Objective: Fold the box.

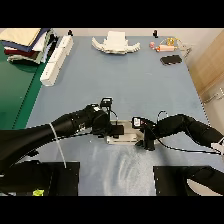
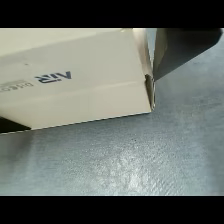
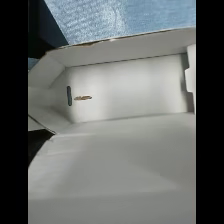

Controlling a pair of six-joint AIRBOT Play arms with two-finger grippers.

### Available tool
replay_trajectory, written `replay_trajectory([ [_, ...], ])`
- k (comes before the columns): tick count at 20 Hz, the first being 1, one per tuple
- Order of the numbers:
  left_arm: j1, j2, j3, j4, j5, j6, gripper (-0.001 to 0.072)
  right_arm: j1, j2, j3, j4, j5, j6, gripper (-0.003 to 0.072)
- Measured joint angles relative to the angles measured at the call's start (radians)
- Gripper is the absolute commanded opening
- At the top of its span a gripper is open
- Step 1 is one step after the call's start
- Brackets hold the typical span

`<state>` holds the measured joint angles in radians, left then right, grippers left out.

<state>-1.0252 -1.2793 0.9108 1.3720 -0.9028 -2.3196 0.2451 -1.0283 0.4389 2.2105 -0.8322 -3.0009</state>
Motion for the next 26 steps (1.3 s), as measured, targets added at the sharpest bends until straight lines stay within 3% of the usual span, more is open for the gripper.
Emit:
replay_trajectory([
  [7, -0.042, -0.119, 0.137, 0.098, -0.146, -0.140, 0.0402, 0.000, 0.000, 0.000, 0.000, 0.000, 0.000, 0.0505],
  [8, -0.044, -0.134, 0.153, 0.104, -0.161, -0.147, 0.0336, 0.000, 0.000, 0.000, 0.000, 0.000, 0.000, 0.0505],
  [9, -0.045, -0.148, 0.168, 0.110, -0.176, -0.156, 0.0222, 0.000, 0.000, 0.000, 0.000, 0.000, 0.000, 0.0505],
  [11, -0.047, -0.169, 0.185, 0.121, -0.208, -0.168, 0.0202, 0.000, 0.000, 0.000, 0.000, 0.000, 0.001, 0.0505],
  [12, -0.049, -0.175, 0.191, 0.124, -0.216, -0.173, 0.0036, 0.000, 0.000, 0.000, 0.000, 0.000, 0.001, 0.0505],
  [13, -0.050, -0.180, 0.195, 0.129, -0.229, -0.180, 0.0015, 0.000, 0.000, 0.000, 0.000, 0.000, 0.001, 0.0505],
  [25, -0.062, -0.192, 0.205, 0.127, -0.230, -0.194, 0.0018, 0.000, 0.000, 0.000, -0.002, -0.002, 0.000, 0.0505],
  [26, -0.062, -0.192, 0.205, 0.126, -0.231, -0.194, 0.0163, 0.000, 0.000, 0.000, -0.002, -0.002, 0.000, 0.0505],
])
